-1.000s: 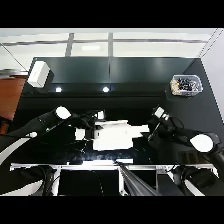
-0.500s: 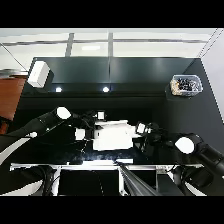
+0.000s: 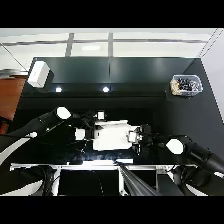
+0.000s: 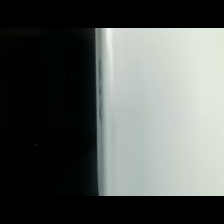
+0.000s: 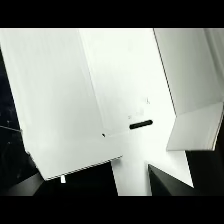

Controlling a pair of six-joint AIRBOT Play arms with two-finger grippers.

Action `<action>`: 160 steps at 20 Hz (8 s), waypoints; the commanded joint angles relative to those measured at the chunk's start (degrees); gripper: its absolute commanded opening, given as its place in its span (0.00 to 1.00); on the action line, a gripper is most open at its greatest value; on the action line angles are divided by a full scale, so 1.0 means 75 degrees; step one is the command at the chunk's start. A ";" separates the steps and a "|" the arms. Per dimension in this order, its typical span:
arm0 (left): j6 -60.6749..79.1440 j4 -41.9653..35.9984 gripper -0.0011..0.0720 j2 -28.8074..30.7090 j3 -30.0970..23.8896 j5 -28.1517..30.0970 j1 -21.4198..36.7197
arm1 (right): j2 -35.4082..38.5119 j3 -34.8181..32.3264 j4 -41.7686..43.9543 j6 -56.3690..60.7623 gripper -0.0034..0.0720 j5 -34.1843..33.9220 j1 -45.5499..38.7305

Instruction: Fold the box and place the chain.

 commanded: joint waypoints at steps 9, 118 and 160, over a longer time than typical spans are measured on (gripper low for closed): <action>0.0003 0.0000 0.06 -0.0006 0.0000 -0.0006 0.0000 | -0.0038 0.0000 0.1110 -0.0886 0.99 0.0286 0.0041; -0.0017 -0.0061 0.06 -0.0020 0.0064 -0.0012 0.0000 | -0.2378 0.1271 0.3392 -0.3867 0.99 0.1326 -0.1070; -0.0017 -0.0061 0.06 -0.0052 0.0064 -0.0035 0.0000 | -0.2416 0.1271 0.3010 -0.3730 0.99 0.0743 -0.0880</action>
